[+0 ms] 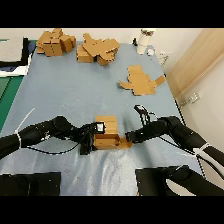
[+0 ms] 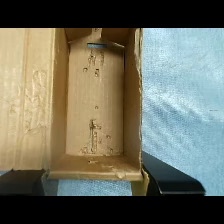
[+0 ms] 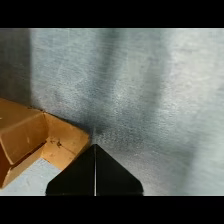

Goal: Fold the box.

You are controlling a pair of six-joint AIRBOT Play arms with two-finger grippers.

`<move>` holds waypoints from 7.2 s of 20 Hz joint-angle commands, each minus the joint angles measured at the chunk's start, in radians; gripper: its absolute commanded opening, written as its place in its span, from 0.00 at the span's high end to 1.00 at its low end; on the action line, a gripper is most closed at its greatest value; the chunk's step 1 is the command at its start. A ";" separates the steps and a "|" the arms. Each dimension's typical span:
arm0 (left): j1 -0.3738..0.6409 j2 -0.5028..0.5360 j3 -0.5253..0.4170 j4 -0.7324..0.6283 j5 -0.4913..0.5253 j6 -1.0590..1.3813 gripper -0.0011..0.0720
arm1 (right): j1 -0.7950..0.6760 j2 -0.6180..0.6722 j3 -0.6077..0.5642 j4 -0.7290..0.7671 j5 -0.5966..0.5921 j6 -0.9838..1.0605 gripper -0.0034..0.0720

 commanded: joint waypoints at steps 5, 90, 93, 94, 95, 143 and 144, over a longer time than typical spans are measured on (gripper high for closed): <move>0.000 0.000 0.000 0.000 0.000 0.000 0.36 | 0.000 -0.002 0.006 0.167 -0.035 -0.064 0.95; 0.000 0.000 0.000 0.000 0.000 0.000 0.36 | -0.007 -0.409 0.518 0.013 -0.211 0.194 0.95; 0.000 0.000 0.000 0.000 0.001 0.000 0.36 | -0.212 -0.570 0.519 0.621 -0.294 -0.277 0.95; 0.000 0.000 0.000 0.000 0.001 0.000 0.36 | -0.248 -0.620 0.519 0.732 -0.360 -0.380 0.95; 0.000 0.000 0.000 0.000 0.001 0.000 0.36 | -0.262 -0.655 0.519 0.798 -0.429 -0.462 0.95; 0.000 0.000 0.000 0.000 0.001 0.000 0.36 | 0.648 0.106 0.031 -0.269 0.336 -0.707 0.46; 0.000 0.000 0.000 0.000 0.001 0.000 0.36 | 0.648 0.103 0.031 -0.284 0.339 -0.707 0.34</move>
